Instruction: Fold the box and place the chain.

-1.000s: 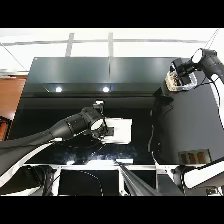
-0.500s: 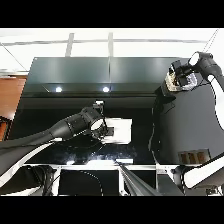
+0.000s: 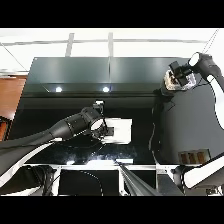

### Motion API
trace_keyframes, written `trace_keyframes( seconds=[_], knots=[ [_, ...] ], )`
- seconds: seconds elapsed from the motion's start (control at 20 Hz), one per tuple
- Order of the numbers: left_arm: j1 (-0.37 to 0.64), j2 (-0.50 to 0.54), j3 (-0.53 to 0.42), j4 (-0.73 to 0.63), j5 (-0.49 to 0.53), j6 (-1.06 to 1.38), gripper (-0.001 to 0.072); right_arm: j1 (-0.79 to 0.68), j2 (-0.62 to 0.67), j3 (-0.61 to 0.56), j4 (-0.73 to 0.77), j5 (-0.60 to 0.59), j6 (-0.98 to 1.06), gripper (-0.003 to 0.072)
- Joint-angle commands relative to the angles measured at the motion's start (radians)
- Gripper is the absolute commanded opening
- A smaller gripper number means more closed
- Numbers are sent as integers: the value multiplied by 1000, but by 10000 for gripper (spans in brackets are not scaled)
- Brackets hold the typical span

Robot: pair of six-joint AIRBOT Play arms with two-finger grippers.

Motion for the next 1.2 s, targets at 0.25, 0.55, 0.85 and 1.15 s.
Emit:
trace_keyframes(
  seconds=[0.25, 0.55, 0.85, 1.15],
  knots=[
    [0, 0, 0, 0, 1, 0, 31, -64, 362, 2, 143, 132, -638, 7],
    [0, 0, 0, 0, 1, 0, 31, -88, 668, 2, 267, 168, -826, 6],
    [0, 0, 0, 0, 0, 0, 31, -87, 528, -137, 73, 230, -644, 363],
    [0, 0, 0, 0, 0, 0, 31, -79, 220, -135, 155, 51, -205, 554]
  ],
)
